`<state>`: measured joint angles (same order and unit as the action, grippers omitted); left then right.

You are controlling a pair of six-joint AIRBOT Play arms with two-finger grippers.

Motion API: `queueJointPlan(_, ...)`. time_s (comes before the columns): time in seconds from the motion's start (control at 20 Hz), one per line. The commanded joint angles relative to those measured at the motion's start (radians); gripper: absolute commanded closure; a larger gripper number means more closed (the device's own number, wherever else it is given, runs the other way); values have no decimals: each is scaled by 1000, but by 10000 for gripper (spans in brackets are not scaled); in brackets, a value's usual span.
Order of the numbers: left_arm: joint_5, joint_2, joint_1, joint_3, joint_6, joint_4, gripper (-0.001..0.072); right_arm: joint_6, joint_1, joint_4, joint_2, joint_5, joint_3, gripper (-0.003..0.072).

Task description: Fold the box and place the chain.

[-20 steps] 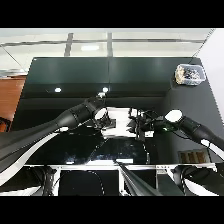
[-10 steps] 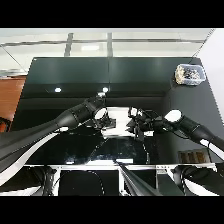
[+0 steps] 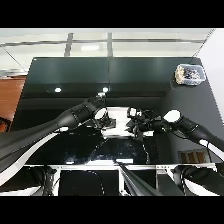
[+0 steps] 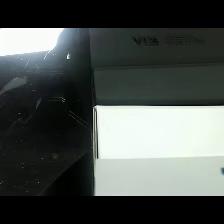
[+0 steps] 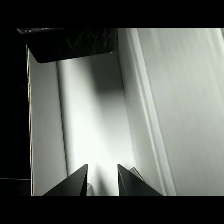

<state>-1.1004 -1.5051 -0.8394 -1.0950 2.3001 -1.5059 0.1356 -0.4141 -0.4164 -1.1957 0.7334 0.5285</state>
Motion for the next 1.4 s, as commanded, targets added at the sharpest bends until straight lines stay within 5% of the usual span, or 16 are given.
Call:
queueJointPlan(0.0,0,-1,0,0,0,0,683,0,0,-2,0,1,0,450)
queueJointPlan(0.15,0,-1,0,0,0,0,683,0,0,-3,0,1,0,381)
queueJointPlan(0.2,0,-1,0,0,0,0,683,0,0,-5,0,1,0,508)
queueJointPlan(0.25,0,-1,0,0,0,0,683,0,0,-6,0,0,0,548)
queueJointPlan(0.3,0,-1,0,0,0,0,683,0,0,-5,0,0,0,526)
queueJointPlan(0.35,0,-1,0,0,0,0,683,0,0,-5,0,0,0,413)
queueJointPlan(0.4,0,-1,0,0,0,0,683,0,0,-6,0,0,0,446)
queueJointPlan(0.5,1,-1,0,0,0,0,682,-5,0,-5,1,11,0,671)
queueJointPlan(0.6,12,-1,0,0,0,0,682,-86,1,-7,4,26,0,671)
queueJointPlan(0.8,17,-1,0,0,-2,-1,684,-589,35,-191,114,73,25,672)
queueJointPlan(1.0,18,-1,0,0,47,-8,685,-1139,259,-448,323,276,76,672)
queueJointPlan(1.2,19,-1,-1,0,49,0,684,-1473,567,-589,353,314,37,671)
queueJointPlan(1.35,18,-1,-1,0,49,0,683,-1512,663,-584,327,322,-37,672)
